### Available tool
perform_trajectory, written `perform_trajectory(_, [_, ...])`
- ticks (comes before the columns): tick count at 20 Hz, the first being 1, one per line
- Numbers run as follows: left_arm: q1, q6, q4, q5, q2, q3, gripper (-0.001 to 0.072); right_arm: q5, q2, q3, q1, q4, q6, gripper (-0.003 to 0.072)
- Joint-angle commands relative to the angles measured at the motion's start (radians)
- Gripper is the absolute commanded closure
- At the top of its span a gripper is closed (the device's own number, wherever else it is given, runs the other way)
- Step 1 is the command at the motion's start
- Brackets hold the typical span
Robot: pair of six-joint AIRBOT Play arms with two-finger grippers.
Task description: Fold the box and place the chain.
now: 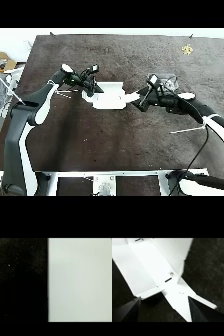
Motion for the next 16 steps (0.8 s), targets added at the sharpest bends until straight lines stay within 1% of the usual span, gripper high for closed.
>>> perform_trajectory(1, [-0.001,0.000,0.001,0.000,-0.001,0.000,0.0700,0.011,-0.074,0.083,0.080,-0.188,-0.014,0.0003])
perform_trajectory(3, [-0.001,0.000,0.001,0.000,-0.001,0.000,0.0700,0.013,-0.103,0.115,0.123,-0.262,-0.014,0.0003])
perform_trajectory(5, [-0.001,0.000,0.001,0.000,-0.001,0.000,0.0700,0.020,-0.127,0.140,0.156,-0.286,-0.015,0.0004])
perform_trajectory(8, [-0.001,0.000,0.001,0.000,-0.001,0.000,0.0700,0.041,-0.185,0.189,0.199,-0.362,-0.010,0.0005])
perform_trajectory(12, [-0.001,0.000,0.000,0.000,-0.001,0.000,0.0700,0.023,-0.240,0.208,0.206,-0.369,-0.003,0.0010])
perform_trajectory(14, [-0.001,0.000,0.000,0.000,-0.001,0.000,0.0700,-0.040,-0.251,0.208,0.208,-0.357,0.007,0.0013])
perform_trajectory(16, [-0.001,0.000,0.000,0.000,-0.001,0.000,0.0700,-0.104,-0.243,0.209,0.206,-0.311,0.015,0.0014])
